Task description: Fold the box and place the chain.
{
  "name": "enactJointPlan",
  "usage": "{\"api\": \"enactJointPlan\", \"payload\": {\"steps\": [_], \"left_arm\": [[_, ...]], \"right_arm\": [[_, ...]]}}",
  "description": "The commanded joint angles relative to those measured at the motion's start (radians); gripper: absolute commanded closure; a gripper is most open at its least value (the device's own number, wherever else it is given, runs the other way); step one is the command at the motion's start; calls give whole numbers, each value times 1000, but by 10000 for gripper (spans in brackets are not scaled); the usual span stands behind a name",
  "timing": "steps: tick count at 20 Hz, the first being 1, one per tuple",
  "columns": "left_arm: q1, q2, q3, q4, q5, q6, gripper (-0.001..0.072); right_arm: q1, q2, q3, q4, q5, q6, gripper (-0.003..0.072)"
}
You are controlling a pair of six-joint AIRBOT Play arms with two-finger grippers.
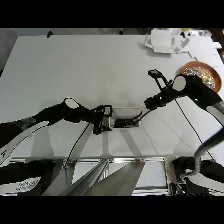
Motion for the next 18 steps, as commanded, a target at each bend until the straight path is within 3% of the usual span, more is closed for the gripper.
{"api": "enactJointPlan", "payload": {"steps": [1, 8, 14, 18], "left_arm": [[0, 1, 0, 0, 0, 0, 504], [0, 1, 0, 0, 0, 0, 504], [0, 1, 0, 0, 0, 0, 504], [0, 1, 0, 0, 0, 0, 504]], "right_arm": [[3, -51, 0, 44, -15, -8, 383], [117, -66, 0, -1, -73, 17, 397], [117, -64, 0, -13, -43, 58, 401], [73, 0, 0, -109, 27, 21, 449]]}}
